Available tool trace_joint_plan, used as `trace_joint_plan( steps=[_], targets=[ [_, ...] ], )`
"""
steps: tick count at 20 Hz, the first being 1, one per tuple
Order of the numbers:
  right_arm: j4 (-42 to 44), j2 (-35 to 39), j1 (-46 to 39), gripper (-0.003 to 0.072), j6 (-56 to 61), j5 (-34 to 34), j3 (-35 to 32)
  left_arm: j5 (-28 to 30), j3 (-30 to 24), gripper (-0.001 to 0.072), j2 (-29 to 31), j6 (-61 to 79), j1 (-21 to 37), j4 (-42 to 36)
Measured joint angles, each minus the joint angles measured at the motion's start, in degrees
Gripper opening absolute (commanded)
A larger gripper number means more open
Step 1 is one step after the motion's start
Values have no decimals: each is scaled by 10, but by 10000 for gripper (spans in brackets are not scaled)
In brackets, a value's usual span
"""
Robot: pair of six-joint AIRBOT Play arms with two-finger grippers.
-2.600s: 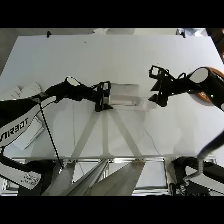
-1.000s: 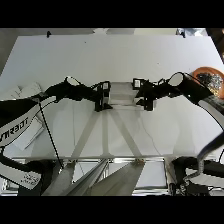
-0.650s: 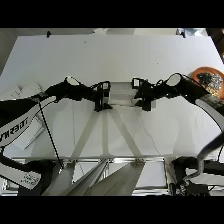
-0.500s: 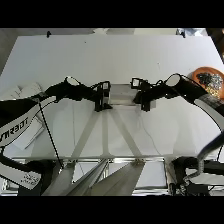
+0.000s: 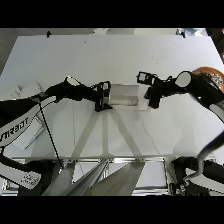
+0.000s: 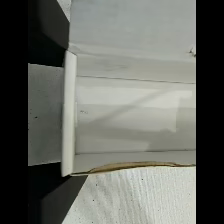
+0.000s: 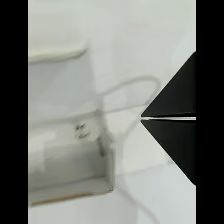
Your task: Fold the box and place the chain.
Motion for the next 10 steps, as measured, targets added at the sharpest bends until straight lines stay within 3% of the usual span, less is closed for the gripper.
trace_joint_plan(
  steps=[5, 10],
  targets=[
    [-41, 24, -90, 7, 184, 23, 0, 0, 0, 17, 0, 0, 0, 0],
    [-34, 26, -155, 6, 274, 37, -24, 0, 0, 17, 0, 0, 0, 0]
  ],
)
